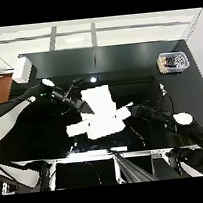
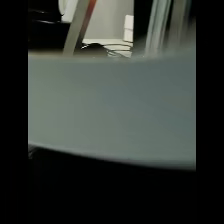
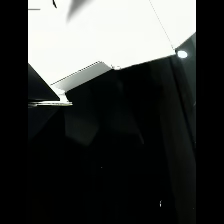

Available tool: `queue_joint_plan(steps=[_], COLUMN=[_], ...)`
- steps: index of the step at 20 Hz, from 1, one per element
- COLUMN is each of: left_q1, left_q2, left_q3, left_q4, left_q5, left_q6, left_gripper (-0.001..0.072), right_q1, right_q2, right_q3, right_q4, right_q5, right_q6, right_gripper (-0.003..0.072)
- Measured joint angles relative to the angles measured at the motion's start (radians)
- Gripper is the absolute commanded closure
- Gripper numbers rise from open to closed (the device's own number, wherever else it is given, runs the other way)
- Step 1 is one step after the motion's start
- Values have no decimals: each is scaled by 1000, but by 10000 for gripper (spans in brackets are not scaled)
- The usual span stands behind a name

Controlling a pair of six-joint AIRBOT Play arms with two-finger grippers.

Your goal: Fold the box and place the chain.

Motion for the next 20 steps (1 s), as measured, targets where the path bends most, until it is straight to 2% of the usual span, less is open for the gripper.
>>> queue_joint_plan(steps=[1, 2, 3, 4, 5, 6, 9, 13, 17, 20], left_q1=[0, 0, 0, 0, 0, 0, 0, -13, -91, -156], left_q2=[-6, -10, -14, -16, -17, -17, 5, 114, 341, 459], left_q3=[4, 7, 9, 11, 12, 13, 14, -3, -145, -259], left_q4=[16, 29, 36, 47, 60, 63, 74, 106, 101, 88], left_q5=[-10, -17, -23, -31, -35, -35, -42, -14, 193, 344], left_q6=[2, 4, 8, 10, 10, 12, 5, -14, 88, 323], left_gripper=[625, 685, 686, 687, 688, 688, 690, 691, 684, 687], right_q1=[0, 0, 0, 0, 0, -2, -34, -134, -204, -196], right_q2=[0, 0, 0, 0, 0, 0, 1, 1, 1, -4], right_q3=[0, 0, 0, 0, 0, 1, 44, 222, 398, 447], right_q4=[0, 0, -4, -13, -34, -58, -191, -574, -935, -1047], right_q5=[0, 0, 3, 12, 19, 32, 129, 349, 491, 489], right_q6=[0, 0, 0, 0, 0, 0, 0, 0, -8, -75], right_gripper=[676, 675, 660, 403, 44, -28, -27, -27, -28, -27])
